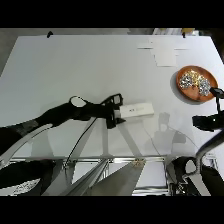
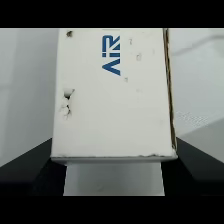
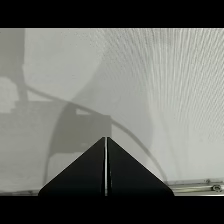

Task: Fold the box and place the chain.

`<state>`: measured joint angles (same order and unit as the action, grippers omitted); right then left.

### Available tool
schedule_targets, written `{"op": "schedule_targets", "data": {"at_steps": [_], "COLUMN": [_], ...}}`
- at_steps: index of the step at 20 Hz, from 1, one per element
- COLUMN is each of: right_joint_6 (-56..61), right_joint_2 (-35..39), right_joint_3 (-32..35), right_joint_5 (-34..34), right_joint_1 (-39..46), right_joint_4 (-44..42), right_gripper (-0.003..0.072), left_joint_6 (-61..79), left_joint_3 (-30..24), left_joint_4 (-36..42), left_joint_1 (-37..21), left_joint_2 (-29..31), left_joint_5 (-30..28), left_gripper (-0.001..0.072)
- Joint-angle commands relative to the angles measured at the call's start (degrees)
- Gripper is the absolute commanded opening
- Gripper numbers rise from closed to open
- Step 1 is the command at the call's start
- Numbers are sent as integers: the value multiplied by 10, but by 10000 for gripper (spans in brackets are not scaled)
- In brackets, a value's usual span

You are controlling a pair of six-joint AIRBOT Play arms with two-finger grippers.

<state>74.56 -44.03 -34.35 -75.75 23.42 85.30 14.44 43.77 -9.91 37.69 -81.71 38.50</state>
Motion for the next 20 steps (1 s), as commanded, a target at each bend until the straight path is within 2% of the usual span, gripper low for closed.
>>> {"op": "schedule_targets", "data": {"at_steps": [1, 4, 8, 12, 14, 16, 20], "right_joint_6": [0, 0, 0, 0, 0, 0, 0], "right_joint_2": [0, 0, 0, 0, 0, 0, 0], "right_joint_3": [0, 0, 0, 0, 0, 0, 0], "right_joint_5": [0, 0, 0, 0, 0, 0, 0], "right_joint_1": [0, 0, 0, 0, 0, 0, 0], "right_joint_4": [0, 0, 0, 0, 0, 0, 0], "right_gripper": [14, 14, 14, 14, 14, 14, 14], "left_joint_6": [-153, -360, -595, -802, -843, -859, -866], "left_joint_3": [1, 1, 1, 0, -1, -3, -5], "left_joint_4": [-97, -282, -490, -661, -709, -709, -707], "left_joint_1": [-77, -164, -298, -436, -506, -561, -604], "left_joint_2": [84, 170, 267, 303, 300, 300, 282], "left_joint_5": [-1, 24, 107, 175, 187, 171, 155], "left_gripper": [172, 172, 172, 173, 174, 174, 174]}}
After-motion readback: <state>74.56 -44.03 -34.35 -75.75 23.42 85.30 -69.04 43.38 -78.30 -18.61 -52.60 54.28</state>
